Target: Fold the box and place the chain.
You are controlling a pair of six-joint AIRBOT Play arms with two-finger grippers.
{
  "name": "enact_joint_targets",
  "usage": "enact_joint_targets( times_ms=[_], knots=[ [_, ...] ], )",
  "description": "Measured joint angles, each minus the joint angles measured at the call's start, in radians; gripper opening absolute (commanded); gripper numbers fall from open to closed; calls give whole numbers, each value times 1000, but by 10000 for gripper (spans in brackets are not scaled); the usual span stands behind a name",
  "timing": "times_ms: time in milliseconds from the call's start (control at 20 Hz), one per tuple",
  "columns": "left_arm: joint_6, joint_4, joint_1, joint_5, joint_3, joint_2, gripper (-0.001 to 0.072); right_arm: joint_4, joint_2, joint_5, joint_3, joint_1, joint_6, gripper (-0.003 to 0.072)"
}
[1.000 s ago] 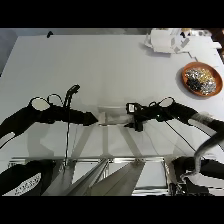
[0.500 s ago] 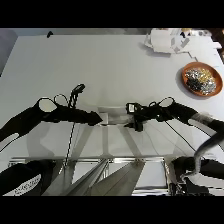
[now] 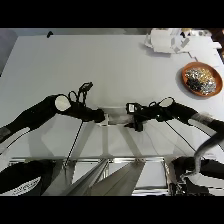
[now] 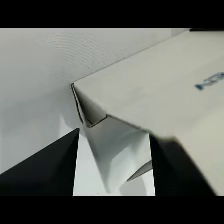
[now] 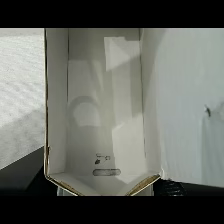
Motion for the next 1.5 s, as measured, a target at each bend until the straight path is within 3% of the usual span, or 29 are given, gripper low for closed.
enact_joint_targets(
  times_ms=[350, 400, 450, 750, 1000, 1450, 1500],
  knots=[
    [-282, 143, -82, -92, 136, -114, 450, 0, 0, 0, 0, 0, 0, 416],
    [-315, 154, -87, -105, 152, -125, 418, 0, 0, 0, 0, 0, 0, 416],
    [-351, 166, -91, -116, 164, -135, 370, 0, 0, 0, 0, 0, 0, 416],
    [-563, 291, -113, -180, 195, -160, 368, 0, 0, 0, 0, 0, 0, 416],
    [-635, 344, -130, -227, 242, -191, 313, 0, 0, 0, 0, 0, 0, 416],
    [-724, 410, -195, -268, 312, -280, 311, 0, 0, 0, 0, 0, 0, 416],
    [-734, 414, -197, -270, 313, -283, 274, 0, 0, 0, 0, 0, 0, 416]
  ],
)
